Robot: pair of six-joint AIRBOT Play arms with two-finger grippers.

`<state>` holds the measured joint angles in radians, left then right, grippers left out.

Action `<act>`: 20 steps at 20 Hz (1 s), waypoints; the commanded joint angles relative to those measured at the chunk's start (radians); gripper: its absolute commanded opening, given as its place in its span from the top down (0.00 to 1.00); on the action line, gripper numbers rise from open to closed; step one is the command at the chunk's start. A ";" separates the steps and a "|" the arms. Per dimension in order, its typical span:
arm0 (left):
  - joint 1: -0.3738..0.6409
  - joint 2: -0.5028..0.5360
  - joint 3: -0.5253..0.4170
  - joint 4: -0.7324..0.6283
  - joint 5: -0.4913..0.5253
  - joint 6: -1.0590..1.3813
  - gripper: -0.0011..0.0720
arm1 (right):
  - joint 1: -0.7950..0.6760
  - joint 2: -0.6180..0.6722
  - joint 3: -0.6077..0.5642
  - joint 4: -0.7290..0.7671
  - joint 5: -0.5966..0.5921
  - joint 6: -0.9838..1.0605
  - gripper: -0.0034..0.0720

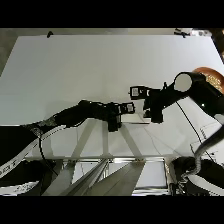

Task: Fold the box and place the chain.

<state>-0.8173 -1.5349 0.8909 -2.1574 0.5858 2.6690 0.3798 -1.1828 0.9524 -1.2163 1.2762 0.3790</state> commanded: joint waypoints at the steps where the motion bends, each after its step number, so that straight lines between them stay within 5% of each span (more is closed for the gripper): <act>1: 0.000 0.000 0.001 0.000 0.001 0.000 0.51 | 0.014 -0.006 0.001 -0.017 -0.005 0.048 0.58; 8: 0.000 0.000 0.001 0.000 0.001 0.000 0.51 | 0.014 -0.011 -0.011 -0.010 -0.003 0.097 0.66; 20: 0.000 0.000 0.001 0.000 0.001 0.000 0.51 | 0.101 -0.011 -0.039 -0.054 -0.098 0.175 0.67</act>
<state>-0.8173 -1.5352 0.8909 -2.1574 0.5861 2.6690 0.4503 -1.1934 0.9283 -1.2503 1.2251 0.5415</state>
